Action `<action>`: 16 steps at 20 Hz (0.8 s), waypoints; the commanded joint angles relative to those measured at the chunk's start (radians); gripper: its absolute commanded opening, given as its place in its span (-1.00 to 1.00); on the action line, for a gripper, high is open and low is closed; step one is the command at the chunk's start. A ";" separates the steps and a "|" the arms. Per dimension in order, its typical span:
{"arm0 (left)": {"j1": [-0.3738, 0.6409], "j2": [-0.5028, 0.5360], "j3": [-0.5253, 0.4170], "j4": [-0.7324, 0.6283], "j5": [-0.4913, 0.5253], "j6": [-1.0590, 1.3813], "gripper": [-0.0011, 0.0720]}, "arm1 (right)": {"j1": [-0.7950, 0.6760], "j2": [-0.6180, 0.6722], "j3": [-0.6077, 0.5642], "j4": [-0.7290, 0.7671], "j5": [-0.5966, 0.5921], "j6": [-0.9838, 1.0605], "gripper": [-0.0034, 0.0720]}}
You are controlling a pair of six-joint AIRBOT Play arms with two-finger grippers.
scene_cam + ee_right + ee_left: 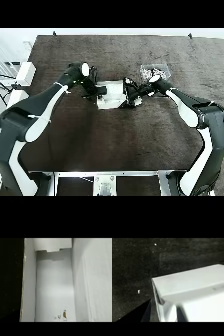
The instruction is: Fold the box and place the chain.
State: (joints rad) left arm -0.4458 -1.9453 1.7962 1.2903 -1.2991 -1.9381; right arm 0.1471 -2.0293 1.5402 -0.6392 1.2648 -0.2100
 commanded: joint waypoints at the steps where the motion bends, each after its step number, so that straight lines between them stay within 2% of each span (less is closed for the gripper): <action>1: -0.019 -0.079 0.112 0.074 -0.128 -0.049 0.00 | 0.001 -0.001 0.000 0.000 0.000 0.000 0.65; 3: -0.025 -0.108 0.167 0.119 -0.192 -0.072 0.00 | 0.001 -0.001 0.000 0.000 0.000 0.000 0.65; 6: -0.039 -0.134 0.216 0.157 -0.214 -0.081 0.00 | 0.001 -0.001 0.000 0.000 0.000 0.000 0.65; 14: -0.058 -0.165 0.223 0.198 -0.214 -0.088 -0.03 | 0.001 -0.001 0.000 0.000 0.000 0.000 0.65; 16: -0.059 -0.166 0.223 0.216 -0.223 -0.087 -0.35 | 0.001 -0.001 0.000 0.000 0.000 0.000 0.65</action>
